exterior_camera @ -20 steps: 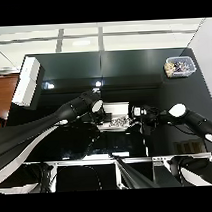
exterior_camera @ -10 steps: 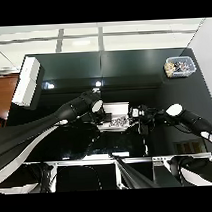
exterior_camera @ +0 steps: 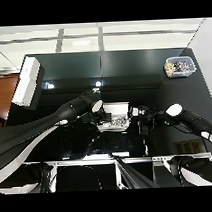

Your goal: Fold the box and place the chain.

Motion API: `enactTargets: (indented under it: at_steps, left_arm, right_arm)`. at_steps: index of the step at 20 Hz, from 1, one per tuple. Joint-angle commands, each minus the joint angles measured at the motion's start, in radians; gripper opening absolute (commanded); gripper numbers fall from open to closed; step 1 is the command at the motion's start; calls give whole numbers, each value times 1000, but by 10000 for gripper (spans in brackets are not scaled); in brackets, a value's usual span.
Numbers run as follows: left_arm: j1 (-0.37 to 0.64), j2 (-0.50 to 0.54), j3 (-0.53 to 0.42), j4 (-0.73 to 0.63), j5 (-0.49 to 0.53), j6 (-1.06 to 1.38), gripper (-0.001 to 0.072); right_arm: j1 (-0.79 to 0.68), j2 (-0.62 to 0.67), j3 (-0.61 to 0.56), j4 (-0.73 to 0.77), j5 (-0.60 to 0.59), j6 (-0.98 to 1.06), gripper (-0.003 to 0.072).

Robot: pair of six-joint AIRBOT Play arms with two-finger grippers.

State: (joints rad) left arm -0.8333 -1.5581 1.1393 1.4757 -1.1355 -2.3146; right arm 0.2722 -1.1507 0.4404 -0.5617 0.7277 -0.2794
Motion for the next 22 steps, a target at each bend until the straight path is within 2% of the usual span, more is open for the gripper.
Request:
enactTargets:
  at_steps: [1,5,7,10,12,15,16,22]
  left_arm:
    - [0,0,1,0,0,0,29]
    - [0,0,1,0,0,0,30]
    - [0,0,1,0,0,0,29]
    - [0,0,1,0,0,0,29]
    - [0,0,1,0,0,0,29]
    - [0,0,1,0,0,0,29]
    - [0,0,1,0,0,0,29]
    - [0,0,1,0,1,0,30]
  right_arm:
    - [-16,56,2,-77,5,195,11]
    - [-55,245,23,-192,44,576,11]
    - [-56,348,74,-214,137,723,12]
    - [-56,436,183,-187,274,879,12]
    - [-56,443,252,-80,321,951,12]
    - [-53,442,285,187,290,956,12]
    - [-47,439,285,233,272,956,12]
    - [52,334,259,172,215,988,18]
